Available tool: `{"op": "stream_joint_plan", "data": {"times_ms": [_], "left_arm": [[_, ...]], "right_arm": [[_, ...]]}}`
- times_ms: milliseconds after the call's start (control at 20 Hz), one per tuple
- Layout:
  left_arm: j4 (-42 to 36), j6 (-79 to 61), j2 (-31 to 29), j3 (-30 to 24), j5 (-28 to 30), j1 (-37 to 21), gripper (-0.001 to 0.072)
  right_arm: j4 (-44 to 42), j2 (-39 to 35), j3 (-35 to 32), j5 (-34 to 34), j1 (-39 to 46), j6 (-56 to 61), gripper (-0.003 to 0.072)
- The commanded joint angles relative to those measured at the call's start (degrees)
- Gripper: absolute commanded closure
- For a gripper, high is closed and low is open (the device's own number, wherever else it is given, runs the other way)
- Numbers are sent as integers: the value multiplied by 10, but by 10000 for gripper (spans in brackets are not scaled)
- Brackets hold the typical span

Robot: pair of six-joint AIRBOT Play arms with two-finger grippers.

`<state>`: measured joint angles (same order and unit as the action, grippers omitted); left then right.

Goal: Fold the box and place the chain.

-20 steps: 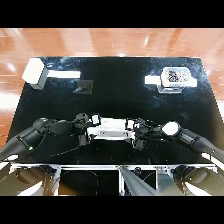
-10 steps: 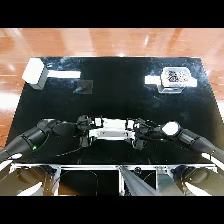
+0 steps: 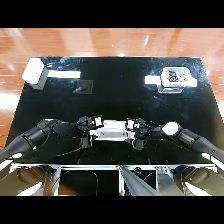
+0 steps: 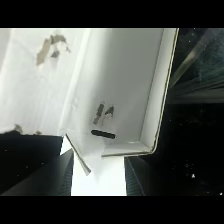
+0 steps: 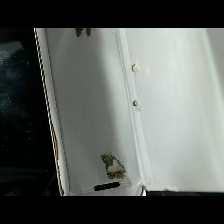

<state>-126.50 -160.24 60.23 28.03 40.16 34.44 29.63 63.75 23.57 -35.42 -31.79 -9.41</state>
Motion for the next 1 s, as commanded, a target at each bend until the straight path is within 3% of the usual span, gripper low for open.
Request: {"op": "stream_joint_plan", "data": {"times_ms": [0,950], "left_arm": [[-10,0,0,0,5,0,305],[-37,0,2,0,-20,14,303]], "right_arm": [[0,0,0,0,0,0,86],[0,0,0,0,0,0,86]]}}
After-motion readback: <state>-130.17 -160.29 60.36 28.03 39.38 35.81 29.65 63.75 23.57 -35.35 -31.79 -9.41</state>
